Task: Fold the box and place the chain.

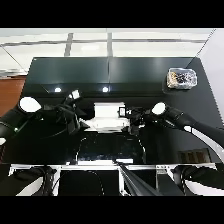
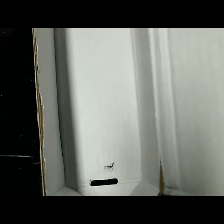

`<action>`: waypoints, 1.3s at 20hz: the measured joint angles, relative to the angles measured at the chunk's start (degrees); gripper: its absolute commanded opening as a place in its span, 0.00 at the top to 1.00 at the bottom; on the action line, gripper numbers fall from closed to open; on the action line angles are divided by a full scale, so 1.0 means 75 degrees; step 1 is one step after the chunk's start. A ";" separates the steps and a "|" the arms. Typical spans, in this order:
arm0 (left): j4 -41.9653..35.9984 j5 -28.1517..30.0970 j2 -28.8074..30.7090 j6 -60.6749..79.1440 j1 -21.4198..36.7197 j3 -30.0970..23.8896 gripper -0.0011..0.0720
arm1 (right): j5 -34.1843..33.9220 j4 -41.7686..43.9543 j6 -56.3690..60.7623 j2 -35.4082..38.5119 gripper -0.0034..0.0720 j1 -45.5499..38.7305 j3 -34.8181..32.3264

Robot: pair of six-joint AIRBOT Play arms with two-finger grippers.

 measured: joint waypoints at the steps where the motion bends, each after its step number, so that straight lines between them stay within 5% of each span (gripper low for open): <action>1: 0.0114 0.0137 0.0000 0.0361 -0.0099 -0.0079 0.03 | 0.0000 0.0000 0.0000 0.0000 0.71 0.0000 0.0000; 7: 0.1072 0.1580 -0.0431 0.1204 -0.0953 -0.0256 0.08 | -0.0003 0.0000 0.0000 0.0000 0.71 0.0000 0.0000; 8: 0.1128 0.1769 -0.0539 0.1201 -0.1075 -0.0265 0.26 | -0.0003 0.0000 0.0000 0.0000 0.71 0.0000 0.0000; 12: 0.0889 0.2189 -0.0772 0.1174 -0.1413 -0.0274 0.67 | -0.0003 0.0000 0.0000 0.0000 0.71 0.0000 0.0000; 17: 0.0664 0.1932 -0.0851 0.1166 -0.1542 -0.0248 0.77 | -0.0003 0.0000 0.0003 0.0000 0.71 0.0000 0.0000; 26: -0.0542 0.2317 -0.1154 0.1151 -0.1585 -0.0233 0.77 | -0.0003 0.0000 0.0000 0.0000 0.71 0.0000 0.0000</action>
